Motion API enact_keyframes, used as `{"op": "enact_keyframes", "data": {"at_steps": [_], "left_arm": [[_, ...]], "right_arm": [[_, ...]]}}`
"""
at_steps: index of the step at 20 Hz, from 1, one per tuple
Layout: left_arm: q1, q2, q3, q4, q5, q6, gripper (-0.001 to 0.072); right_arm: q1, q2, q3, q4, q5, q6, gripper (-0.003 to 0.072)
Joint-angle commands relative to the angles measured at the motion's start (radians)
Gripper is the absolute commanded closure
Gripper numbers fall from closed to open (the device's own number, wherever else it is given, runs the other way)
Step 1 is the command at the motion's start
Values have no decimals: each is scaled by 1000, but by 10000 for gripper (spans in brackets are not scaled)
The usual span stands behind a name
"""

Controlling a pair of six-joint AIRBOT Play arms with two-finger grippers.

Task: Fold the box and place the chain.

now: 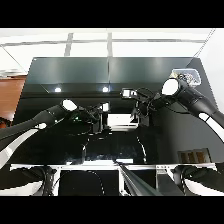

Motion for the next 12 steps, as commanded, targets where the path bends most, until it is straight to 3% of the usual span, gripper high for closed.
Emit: {"op": "enact_keyframes", "data": {"at_steps": [1, 12], "left_arm": [[0, -1, 0, 0, 0, -1, 354], [0, -1, 0, 0, 0, -1, 353]], "right_arm": [[2, 0, 0, -4, 5, 3, 411], [3, 0, -12, -6, 27, 3, 412]]}}
